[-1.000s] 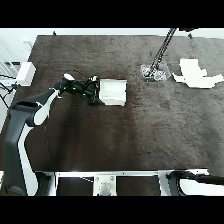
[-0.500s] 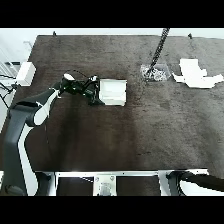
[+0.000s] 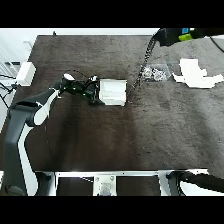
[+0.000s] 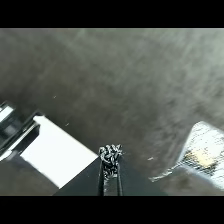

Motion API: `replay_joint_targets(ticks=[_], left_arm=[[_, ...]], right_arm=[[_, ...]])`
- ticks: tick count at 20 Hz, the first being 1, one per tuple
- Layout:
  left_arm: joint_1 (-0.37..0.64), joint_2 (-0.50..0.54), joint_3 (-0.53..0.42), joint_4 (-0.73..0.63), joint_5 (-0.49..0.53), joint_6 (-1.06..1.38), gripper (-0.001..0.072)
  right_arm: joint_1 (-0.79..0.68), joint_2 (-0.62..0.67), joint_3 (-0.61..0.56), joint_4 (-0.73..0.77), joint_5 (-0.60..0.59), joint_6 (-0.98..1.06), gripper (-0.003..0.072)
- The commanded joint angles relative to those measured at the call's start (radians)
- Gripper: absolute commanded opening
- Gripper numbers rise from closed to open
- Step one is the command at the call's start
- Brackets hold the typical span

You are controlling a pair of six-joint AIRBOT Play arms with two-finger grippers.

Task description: Fold the box and place the chain.

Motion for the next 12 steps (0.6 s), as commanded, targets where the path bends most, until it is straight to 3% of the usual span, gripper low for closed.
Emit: replay_joint_targets(ticks=[1,12], left_arm=[[0.001,0.001,0.001,0.000,0.000,0.000,0.0459],[0.001,0.001,0.001,0.000,0.000,0.000,0.0460]], right_arm=[[0.006,0.000,-0.077,0.077,-0.007,0.004,0.0006],[0.135,-0.031,-0.251,0.095,-0.149,0.001,0.0006]])
